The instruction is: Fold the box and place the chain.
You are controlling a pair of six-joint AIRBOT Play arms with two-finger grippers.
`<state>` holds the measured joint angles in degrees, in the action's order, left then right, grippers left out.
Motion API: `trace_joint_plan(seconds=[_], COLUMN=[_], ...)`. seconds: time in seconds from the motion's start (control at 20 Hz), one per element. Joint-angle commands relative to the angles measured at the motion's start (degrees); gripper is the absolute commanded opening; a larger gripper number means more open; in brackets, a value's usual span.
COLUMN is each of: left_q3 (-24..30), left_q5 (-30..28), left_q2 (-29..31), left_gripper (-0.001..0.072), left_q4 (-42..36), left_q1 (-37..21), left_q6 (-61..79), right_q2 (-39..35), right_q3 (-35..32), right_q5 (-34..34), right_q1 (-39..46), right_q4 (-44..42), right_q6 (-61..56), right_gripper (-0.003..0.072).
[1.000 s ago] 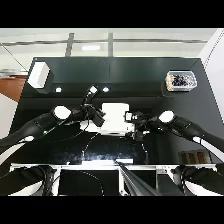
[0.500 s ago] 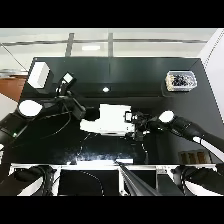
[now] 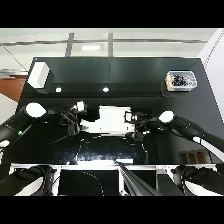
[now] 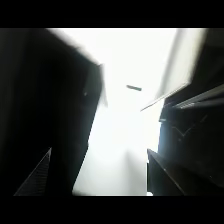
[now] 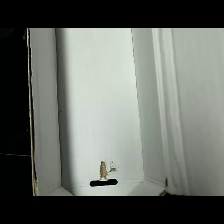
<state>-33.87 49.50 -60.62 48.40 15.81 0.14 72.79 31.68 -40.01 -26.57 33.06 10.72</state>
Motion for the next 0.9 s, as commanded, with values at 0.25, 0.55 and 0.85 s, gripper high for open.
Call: trace_joint_plan(seconds=[0.25, 0.55, 0.85], left_q3=[0.2, 0.2, 0.2], left_q5=[-3.8, -7.4, -5.5], left_q2=[-5.7, -5.7, -5.8], left_gripper=[0.0684, 0.0547, 0.0490], left_q4=[-4.3, -5.4, -5.6], left_q1=[7.4, 8.8, 8.8], left_q6=[7.2, 7.1, 7.1], right_q2=[0.0, 0.0, 0.0], right_q3=[0.0, 0.0, 0.0], right_q5=[0.2, 0.2, 0.2], right_q1=[-0.1, -0.1, -0.1], right_q4=[0.0, 0.0, 0.0], right_q6=[0.0, 0.0, 0.0], right_gripper=[0.0571, 0.0572, 0.0571])
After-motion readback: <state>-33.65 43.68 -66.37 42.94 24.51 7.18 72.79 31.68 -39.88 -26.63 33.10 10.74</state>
